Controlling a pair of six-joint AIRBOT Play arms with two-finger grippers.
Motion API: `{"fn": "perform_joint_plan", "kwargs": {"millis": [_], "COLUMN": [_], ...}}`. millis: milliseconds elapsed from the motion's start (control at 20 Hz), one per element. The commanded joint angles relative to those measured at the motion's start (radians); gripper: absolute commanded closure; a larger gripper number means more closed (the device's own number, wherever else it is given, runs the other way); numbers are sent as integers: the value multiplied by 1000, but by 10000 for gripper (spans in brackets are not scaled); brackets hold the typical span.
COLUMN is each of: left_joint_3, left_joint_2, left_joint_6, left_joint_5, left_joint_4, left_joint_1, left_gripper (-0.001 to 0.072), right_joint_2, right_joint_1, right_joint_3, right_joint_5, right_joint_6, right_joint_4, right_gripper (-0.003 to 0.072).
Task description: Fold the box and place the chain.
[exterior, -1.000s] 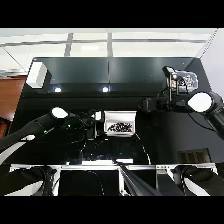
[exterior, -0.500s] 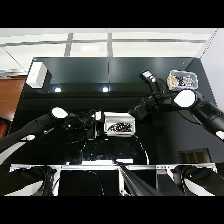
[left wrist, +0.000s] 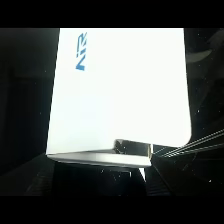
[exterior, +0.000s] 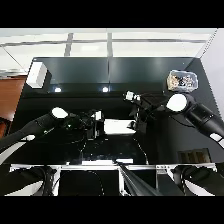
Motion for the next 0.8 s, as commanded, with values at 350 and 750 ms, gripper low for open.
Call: {"fn": "perform_joint_plan", "kwargs": {"millis": [350,750], "left_joint_3": [1,1], "left_joint_2": [-1,-1], "left_joint_6": [2,2], "left_joint_5": [-1,-1], "left_joint_4": [0,0], "left_joint_1": [-1,-1], "left_gripper": [377,377], "right_joint_2": [-2,-8], "right_joint_1": [28,33], "right_joint_3": [-17,-26], "right_joint_5": [-47,-33], "right_joint_6": [-56,-45], "right_joint_4": [-8,-5], "right_gripper": [502,500]}}
